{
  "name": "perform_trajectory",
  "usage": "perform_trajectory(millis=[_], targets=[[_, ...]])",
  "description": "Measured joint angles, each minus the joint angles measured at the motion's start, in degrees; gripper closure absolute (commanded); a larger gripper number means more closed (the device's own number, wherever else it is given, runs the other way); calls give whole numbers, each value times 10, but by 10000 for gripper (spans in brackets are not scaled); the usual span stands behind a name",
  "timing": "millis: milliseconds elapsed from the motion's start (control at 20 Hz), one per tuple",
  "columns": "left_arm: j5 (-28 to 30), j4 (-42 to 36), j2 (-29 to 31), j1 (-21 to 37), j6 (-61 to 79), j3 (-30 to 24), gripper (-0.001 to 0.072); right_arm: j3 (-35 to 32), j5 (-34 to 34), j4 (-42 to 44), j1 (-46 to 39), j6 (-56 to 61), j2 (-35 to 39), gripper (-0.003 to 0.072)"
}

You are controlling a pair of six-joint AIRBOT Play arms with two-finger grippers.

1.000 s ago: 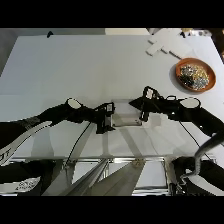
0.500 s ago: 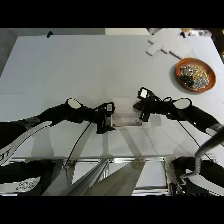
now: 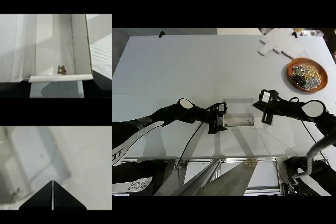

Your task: Fold the box and place the chain.

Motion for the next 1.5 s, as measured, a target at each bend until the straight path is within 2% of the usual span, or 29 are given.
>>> perform_trajectory(millis=[50, 150, 200, 250, 300, 350, 550, 850, 1000, 1350, 1500], targets=[[0, 0, 0, 0, 0, 0, 576, -1, 25, -45, -5, 13, 7, 654], [0, 0, 0, 0, 0, 0, 576, -9, 61, -112, -12, 28, 15, 359], [0, 0, 0, 0, 0, 0, 576, -15, 72, -129, -14, 24, 14, 350], [0, 0, 0, 0, 0, 0, 576, -22, 78, -136, -16, 14, 11, 365], [0, 0, 0, 0, 0, 0, 576, -29, 80, -137, -17, -3, 5, 455], [0, 0, 0, 0, 0, 0, 576, -35, 79, -135, -17, -22, -2, 492], [0, 0, 0, 0, 0, 0, 576, -46, 61, -113, -19, -99, -21, 489], [0, 0, 0, 0, 0, 0, 576, -50, 33, -20, -19, -191, -57, 490], [0, 0, 0, 0, 0, 0, 576, -50, 10, 7, -19, -209, -69, 492], [0, 0, 0, 0, 0, 0, 576, -51, 7, 19, -19, -216, -75, 492], [0, 0, 0, 0, 0, 0, 576, -51, 13, 14, -19, -216, -78, 532]])
